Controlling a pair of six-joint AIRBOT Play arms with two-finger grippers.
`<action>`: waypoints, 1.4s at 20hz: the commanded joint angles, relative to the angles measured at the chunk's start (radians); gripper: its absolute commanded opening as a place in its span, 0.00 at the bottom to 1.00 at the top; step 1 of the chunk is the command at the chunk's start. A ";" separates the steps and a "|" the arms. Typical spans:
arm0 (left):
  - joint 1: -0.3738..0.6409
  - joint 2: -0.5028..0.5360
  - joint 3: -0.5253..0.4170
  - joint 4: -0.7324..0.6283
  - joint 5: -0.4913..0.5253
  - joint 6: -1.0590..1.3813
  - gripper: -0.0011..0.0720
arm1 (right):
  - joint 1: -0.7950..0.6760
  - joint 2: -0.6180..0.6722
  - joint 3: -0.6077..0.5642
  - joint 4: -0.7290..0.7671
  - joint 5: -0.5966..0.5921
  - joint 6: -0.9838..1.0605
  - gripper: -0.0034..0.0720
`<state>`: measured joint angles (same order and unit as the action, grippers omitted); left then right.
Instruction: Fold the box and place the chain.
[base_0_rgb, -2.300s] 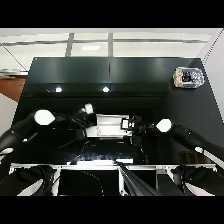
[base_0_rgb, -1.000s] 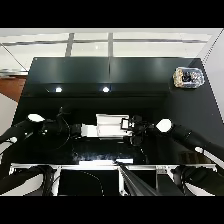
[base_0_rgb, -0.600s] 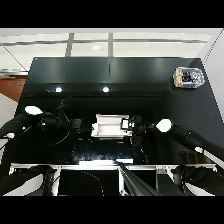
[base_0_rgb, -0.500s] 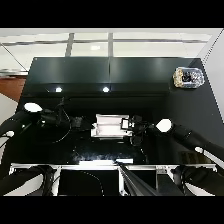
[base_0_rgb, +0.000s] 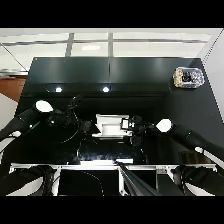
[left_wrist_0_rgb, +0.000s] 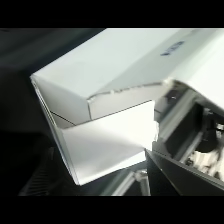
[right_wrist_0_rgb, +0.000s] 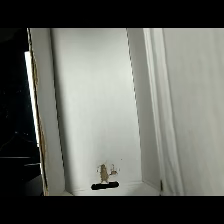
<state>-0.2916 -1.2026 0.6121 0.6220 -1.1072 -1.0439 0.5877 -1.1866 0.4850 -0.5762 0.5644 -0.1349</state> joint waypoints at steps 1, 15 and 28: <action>-0.061 0.000 0.021 0.052 0.084 -0.068 0.87 | 0.000 0.000 0.000 0.000 0.000 0.000 0.67; -0.333 -0.019 0.158 0.552 0.247 -0.742 0.78 | 0.000 0.000 0.000 0.000 -0.001 0.000 0.67; -0.532 -0.145 0.277 0.857 0.108 -1.142 0.58 | 0.000 0.000 0.000 0.000 0.000 0.000 0.67</action>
<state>-0.7872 -1.3163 0.8635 1.4338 -0.9840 -2.1120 0.5877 -1.1866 0.4850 -0.5758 0.5640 -0.1349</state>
